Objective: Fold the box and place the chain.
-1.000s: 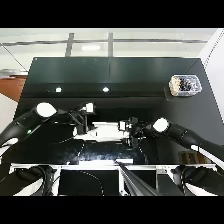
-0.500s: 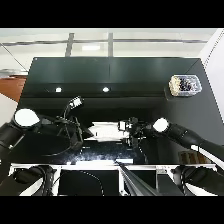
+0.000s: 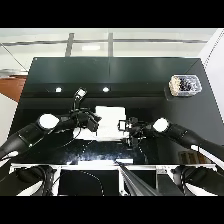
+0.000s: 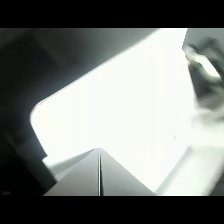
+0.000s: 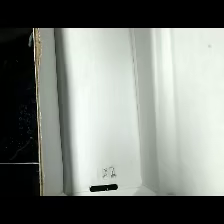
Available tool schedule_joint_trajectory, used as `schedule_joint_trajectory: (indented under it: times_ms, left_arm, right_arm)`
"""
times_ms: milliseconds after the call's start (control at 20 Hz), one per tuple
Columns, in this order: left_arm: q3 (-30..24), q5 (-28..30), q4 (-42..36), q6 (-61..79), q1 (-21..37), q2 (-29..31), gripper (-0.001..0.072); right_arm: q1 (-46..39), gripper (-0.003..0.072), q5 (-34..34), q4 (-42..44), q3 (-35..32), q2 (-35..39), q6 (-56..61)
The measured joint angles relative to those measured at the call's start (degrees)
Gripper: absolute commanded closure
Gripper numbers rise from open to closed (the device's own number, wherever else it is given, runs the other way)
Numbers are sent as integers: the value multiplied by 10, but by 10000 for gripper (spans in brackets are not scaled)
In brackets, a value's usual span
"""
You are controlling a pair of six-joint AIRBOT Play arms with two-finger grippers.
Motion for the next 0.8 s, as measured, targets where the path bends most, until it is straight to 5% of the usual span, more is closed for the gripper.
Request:
schedule_joint_trajectory:
  times_ms: [500,550,600,650,800]
  left_arm:
    - [19,-1,43,0,7,-23,678]
    - [25,-23,58,0,19,-10,631]
    - [29,-47,72,0,33,4,391]
    - [32,-77,90,0,50,20,-10]
    - [37,-184,163,-2,103,61,-1]
  right_arm:
    - [0,213,0,0,0,0,-1]
    - [0,213,0,0,0,0,-2]
    - [0,213,0,0,0,0,-2]
    - [0,213,0,0,0,0,-2]
    - [0,213,0,0,0,0,-2]
